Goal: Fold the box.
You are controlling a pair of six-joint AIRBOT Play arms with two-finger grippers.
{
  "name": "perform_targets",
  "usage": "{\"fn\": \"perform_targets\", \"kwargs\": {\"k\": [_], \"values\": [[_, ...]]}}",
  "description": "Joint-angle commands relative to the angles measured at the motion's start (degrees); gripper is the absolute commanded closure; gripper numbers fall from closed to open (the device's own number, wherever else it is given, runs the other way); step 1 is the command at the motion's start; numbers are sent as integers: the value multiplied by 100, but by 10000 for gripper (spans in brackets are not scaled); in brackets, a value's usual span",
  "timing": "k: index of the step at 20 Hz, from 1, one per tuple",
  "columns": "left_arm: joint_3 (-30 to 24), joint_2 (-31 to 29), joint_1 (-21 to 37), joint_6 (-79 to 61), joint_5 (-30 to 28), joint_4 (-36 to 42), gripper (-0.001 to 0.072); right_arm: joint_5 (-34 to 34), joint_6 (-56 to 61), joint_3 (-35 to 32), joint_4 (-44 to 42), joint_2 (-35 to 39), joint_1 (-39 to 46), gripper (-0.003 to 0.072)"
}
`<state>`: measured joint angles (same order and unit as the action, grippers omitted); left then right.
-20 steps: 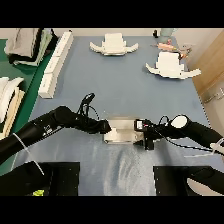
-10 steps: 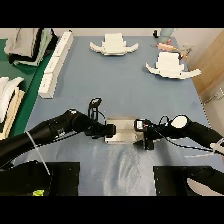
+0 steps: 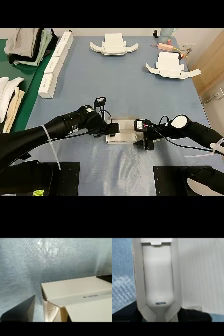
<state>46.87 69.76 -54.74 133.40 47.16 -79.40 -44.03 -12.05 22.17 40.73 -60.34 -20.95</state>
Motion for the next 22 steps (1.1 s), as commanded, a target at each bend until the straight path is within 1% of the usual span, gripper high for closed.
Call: {"fn": "perform_targets", "kwargs": {"k": [1,6,8,10,15,16,17,18,19,20,22], "values": [[291,361,-133,162,431,-170,253,-2,2,2,0,4,2,252],[942,940,-540,658,1095,-953,253,-2,2,2,0,4,2,252],[1154,1117,-643,658,1231,-1067,254,-2,0,2,0,4,2,252],[1174,1180,-645,658,1233,-1043,353,0,2,2,0,4,2,252],[1176,1180,-649,737,1283,-1043,355,-2,2,2,-2,4,2,252],[1174,1180,-660,772,1314,-1047,371,0,2,2,0,4,2,253],[1174,1182,-664,772,1340,-1051,487,-2,0,2,0,4,2,252],[1174,1189,-671,802,1340,-1056,542,0,2,2,0,4,2,252],[1174,1198,-671,898,1338,-1064,544,-2,2,2,0,4,2,252],[1174,1204,-671,911,1338,-1071,686,-2,2,2,0,4,2,252],[1174,1202,-671,918,1364,-1071,695,0,2,2,0,4,2,252]]}}
